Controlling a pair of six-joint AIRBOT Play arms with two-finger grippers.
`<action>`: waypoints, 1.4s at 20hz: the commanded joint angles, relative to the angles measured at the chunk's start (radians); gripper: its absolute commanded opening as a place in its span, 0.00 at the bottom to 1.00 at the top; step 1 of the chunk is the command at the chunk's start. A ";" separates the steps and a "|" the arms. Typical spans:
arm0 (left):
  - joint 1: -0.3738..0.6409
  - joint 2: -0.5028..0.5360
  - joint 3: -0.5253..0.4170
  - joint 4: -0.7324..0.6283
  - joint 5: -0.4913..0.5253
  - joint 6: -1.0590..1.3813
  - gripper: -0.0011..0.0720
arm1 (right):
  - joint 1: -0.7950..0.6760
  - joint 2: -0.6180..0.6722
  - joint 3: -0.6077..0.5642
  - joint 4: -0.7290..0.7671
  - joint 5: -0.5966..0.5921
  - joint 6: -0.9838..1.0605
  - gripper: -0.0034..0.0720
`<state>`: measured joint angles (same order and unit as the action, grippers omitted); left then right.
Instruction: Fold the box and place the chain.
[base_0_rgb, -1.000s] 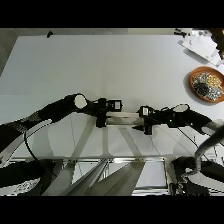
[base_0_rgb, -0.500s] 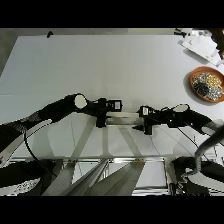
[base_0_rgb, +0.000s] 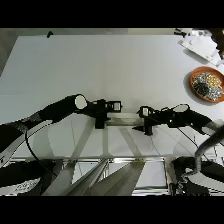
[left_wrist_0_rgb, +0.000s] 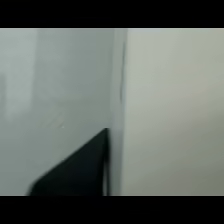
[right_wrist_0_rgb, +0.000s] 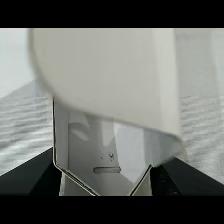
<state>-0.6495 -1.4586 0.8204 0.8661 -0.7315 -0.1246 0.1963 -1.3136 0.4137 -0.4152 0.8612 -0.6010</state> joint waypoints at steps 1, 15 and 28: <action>0.000 0.003 0.003 -0.020 0.006 0.008 0.72 | 0.000 0.000 0.000 0.003 -0.005 0.001 0.61; 0.174 0.252 0.003 0.093 -0.048 -0.122 0.97 | 0.000 0.000 0.000 0.003 -0.005 0.001 0.61; -0.092 0.315 -0.002 -0.158 -0.349 -0.164 0.02 | 0.000 0.000 0.000 0.003 -0.005 0.001 0.60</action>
<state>-0.6163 -1.1057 0.8192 0.7715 -1.1530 -0.2920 0.1967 -1.3136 0.4126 -0.4118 0.8558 -0.5995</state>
